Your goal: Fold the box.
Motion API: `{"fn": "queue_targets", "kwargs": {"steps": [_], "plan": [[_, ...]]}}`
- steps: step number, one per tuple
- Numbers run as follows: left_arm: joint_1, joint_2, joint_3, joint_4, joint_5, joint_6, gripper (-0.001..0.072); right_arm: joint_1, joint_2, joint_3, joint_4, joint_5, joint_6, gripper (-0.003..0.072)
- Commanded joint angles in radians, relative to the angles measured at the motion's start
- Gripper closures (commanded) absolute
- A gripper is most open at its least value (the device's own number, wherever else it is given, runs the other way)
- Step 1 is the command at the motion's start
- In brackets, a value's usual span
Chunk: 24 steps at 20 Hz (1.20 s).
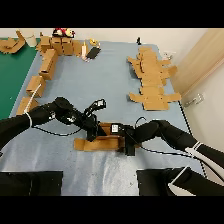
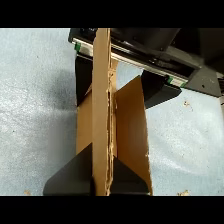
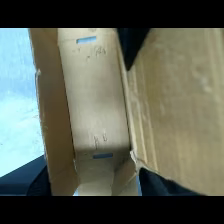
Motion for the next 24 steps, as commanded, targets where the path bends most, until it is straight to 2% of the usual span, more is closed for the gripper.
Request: {"fn": "queue_targets", "kwargs": {"steps": [1,2,3,4,8,9,12,24], "plan": [[0.0,0.0,0.0,0.0,0.0,0.0,0.0696,0.0,-0.019,0.001,0.007,0.011,-0.076,-0.0002],[0.0,0.0,0.0,0.0,0.0,0.0,0.0696,0.0,-0.02,0.001,0.006,0.012,-0.076,0.0002],[0.0,0.0,0.0,0.0,0.0,0.0,0.0696,0.0,-0.019,0.001,0.007,0.011,-0.077,0.0056],[0.0,0.0,0.0,0.0,0.0,0.0,0.0696,0.0,-0.019,0.001,0.006,0.012,-0.077,0.0076],[0.0,0.0,0.0,0.0,0.0,0.0,0.0696,0.0,-0.019,0.002,0.004,0.019,-0.086,0.0094],[0.0,0.0,0.0,0.0,0.0,0.0,0.0696,0.0,-0.019,0.003,0.005,0.019,-0.086,0.0137],[0.0,0.0,0.0,0.0,0.0,0.0,0.0696,0.0,-0.019,0.003,0.007,0.018,-0.086,0.0191],[0.0,0.0,0.0,0.0,0.0,0.0,0.0696,0.002,-0.019,0.003,0.007,0.019,-0.084,0.0191]]}}
